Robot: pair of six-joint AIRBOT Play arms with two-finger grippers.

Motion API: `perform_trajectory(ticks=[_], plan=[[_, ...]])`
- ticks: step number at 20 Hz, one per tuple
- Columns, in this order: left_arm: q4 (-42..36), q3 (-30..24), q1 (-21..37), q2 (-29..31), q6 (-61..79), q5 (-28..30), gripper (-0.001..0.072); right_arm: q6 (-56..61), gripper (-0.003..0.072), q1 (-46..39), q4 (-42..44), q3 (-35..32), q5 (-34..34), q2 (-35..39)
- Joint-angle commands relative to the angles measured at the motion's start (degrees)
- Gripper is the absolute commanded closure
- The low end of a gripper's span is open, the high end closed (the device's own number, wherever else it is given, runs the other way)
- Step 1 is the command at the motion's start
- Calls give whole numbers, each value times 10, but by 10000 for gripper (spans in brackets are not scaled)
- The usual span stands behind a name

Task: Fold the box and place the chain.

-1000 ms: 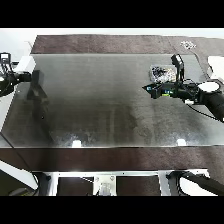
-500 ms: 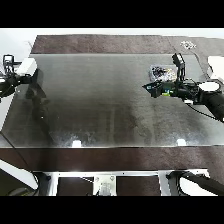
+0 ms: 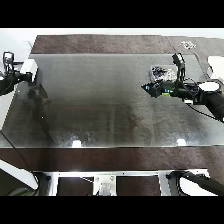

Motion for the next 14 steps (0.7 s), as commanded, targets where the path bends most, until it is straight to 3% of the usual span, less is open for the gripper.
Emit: perform_trajectory(ticks=[1, 2, 5, 7, 11, 14], plan=[[5, 4, 0, 0, 5, -20, 35, 2, 344, 0, 1, 0, 1, 0], [6, 4, 0, 0, 5, -20, 35, 2, 310, 1, 1, 0, 1, 0], [17, 5, 1, 1, 5, -16, 34, 2, 298, 0, 1, 0, 1, 0], [45, 5, 1, 1, -1, -6, -11, 2, 164, 1, 1, 0, 1, 0], [49, 9, 1, 2, 1, 50, -11, 2, 134, 1, 1, 0, 1, 0], [50, 24, 1, 11, 1, 47, -11, 2, 134, 1, 1, 0, 1, 0]])
